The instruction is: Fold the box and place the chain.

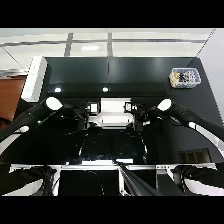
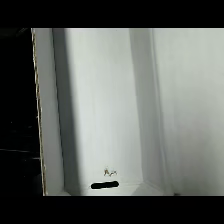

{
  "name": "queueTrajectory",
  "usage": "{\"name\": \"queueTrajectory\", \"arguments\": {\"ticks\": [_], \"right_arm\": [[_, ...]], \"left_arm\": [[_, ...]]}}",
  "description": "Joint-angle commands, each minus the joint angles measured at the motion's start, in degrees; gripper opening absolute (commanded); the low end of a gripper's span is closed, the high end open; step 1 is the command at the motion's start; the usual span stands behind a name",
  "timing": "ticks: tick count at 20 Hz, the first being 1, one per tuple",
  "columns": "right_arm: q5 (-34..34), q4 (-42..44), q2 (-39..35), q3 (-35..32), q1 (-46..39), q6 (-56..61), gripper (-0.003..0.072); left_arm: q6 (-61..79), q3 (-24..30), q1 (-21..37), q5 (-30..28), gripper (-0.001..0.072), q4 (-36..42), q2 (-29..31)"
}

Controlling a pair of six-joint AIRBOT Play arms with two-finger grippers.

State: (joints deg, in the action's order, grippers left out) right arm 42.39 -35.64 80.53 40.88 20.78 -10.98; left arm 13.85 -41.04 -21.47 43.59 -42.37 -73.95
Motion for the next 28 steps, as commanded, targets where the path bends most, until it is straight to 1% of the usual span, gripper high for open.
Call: {"name": "queueTrajectory", "arguments": {"ticks": [1, 2, 3, 4, 5, 9, 12, 14, 16, 17, 19, 20, 21, 22, 23, 24, 25, 26, 27, 28], "right_arm": [[0.0, 0.0, 0.0, 0.0, 0.0, 0.0, 0.0158], [0.0, 0.0, 0.0, 0.0, 0.0, 0.0, 0.0158], [0.0, 0.0, 0.0, 0.0, 0.0, 0.0, 0.0158], [0.0, 0.0, 0.0, 0.0, 0.0, 0.0, 0.0158], [0.0, 0.0, 0.0, 0.0, 0.0, 0.0, 0.0158], [0.0, 0.0, 0.0, 0.0, 0.0, 0.0, 0.0158], [0.0, 0.0, 0.0, 0.0, 0.0, 0.0, 0.0158], [0.0, 0.0, 0.0, 0.0, 0.0, 0.0, 0.0158], [0.0, 0.0, 0.0, 0.0, 0.0, 0.0, 0.0158], [0.0, 0.0, 0.0, 0.0, 0.0, 0.0, 0.0158], [0.0, 0.0, 0.0, 0.0, 0.0, 0.0, 0.0158], [0.0, 0.0, 0.0, 0.0, 0.0, 0.0, 0.0158], [0.0, 0.0, 0.0, 0.0, 0.0, 0.0, 0.0158], [0.0, 0.0, 0.0, 0.0, 0.0, 0.0, 0.0158], [0.0, 0.0, 0.0, 0.0, 0.0, 0.0, 0.0158], [0.0, 0.0, 0.0, 0.0, 0.0, 0.0, 0.0158], [0.0, 0.0, 0.0, 0.0, 0.0, 0.0, 0.0158], [0.0, 0.0, 0.0, 0.0, 0.0, 0.0, 0.0158], [0.0, 0.0, 0.0, 0.0, 0.0, 0.0, 0.0158], [0.0, 0.0, 0.0, 0.0, 0.0, 0.0, 0.0158]], "left_arm": [[1.1, -2.5, -1.4, 2.0, 0.0547, 0.7, -2.8], [1.1, -2.6, -1.4, 3.5, 0.0388, 0.7, -2.7], [1.1, -2.6, -1.4, 4.5, 0.028, 1.0, -2.7], [0.9, -2.6, -1.4, 5.3, 0.0195, 2.2, -2.7], [0.9, -2.6, -1.4, 6.3, 0.0178, 4.3, -2.8], [0.9, -2.6, -1.5, 6.4, 0.0179, 10.5, -3.4], [0.9, -2.6, -1.5, 5.9, 0.0178, 16.3, -6.0], [0.8, -2.6, -1.5, 6.1, 0.0179, 16.2, -7.3], [0.7, -2.6, -1.4, 6.1, 0.0178, 15.9, -7.2], [0.7, -2.6, -1.4, 6.1, 0.0169, 15.9, -7.1], [0.7, -2.6, -1.4, 6.1, 0.0057, 15.9, -7.1], [0.7, -2.6, -1.4, 6.1, 0.0057, 15.9, -7.1], [0.7, -2.6, -1.4, 6.1, 0.0123, 15.9, -7.1], [0.6, -2.6, -1.4, 6.0, 0.0384, 16.1, -7.1], [-0.6, -2.6, -1.4, 6.1, 0.0381, 16.0, -7.1], [-1.1, -2.8, -1.4, 6.3, 0.0219, 15.6, -7.1], [-1.7, -3.0, -1.4, 6.4, 0.0294, 15.3, -7.1], [-2.6, -3.0, -1.4, 6.4, 0.0385, 15.4, -7.0], [-4.4, -3.4, -1.2, 6.7, 0.0278, 13.8, -6.6], [-7.2, -4.3, -0.8, 7.2, 0.0113, 10.2, -5.6]]}}
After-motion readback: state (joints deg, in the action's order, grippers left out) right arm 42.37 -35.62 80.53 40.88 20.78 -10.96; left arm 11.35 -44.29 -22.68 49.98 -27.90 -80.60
